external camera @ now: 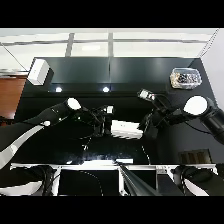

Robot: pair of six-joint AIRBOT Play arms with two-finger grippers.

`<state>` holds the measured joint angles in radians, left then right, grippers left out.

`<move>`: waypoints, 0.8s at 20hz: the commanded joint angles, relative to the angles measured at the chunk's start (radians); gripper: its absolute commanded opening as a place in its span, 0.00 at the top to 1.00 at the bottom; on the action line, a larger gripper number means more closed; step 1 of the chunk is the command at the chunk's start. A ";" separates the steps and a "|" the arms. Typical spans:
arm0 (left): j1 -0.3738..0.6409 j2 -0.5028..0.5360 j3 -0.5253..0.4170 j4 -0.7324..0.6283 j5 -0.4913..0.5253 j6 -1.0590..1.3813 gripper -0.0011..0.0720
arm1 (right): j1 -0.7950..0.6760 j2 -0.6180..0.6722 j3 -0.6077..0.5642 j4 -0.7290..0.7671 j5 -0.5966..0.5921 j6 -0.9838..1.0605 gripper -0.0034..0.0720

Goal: Fold the box and place the chain.

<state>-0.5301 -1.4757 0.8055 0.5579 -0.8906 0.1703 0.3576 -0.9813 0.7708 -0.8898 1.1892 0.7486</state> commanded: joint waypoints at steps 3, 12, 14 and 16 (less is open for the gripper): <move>0.000 0.000 0.001 0.001 0.000 0.002 0.53 | -0.066 0.004 -0.063 0.190 0.002 0.378 0.94; 0.000 0.000 0.001 0.001 0.000 0.002 0.53 | -0.013 -0.116 -0.209 0.566 -0.287 0.359 0.94; 0.000 0.000 0.001 0.001 0.000 0.002 0.53 | -0.013 -0.130 -0.209 0.520 -0.325 0.391 0.94; 0.000 0.000 0.001 0.001 0.000 0.002 0.53 | -0.005 -0.154 -0.211 0.472 -0.311 0.431 0.94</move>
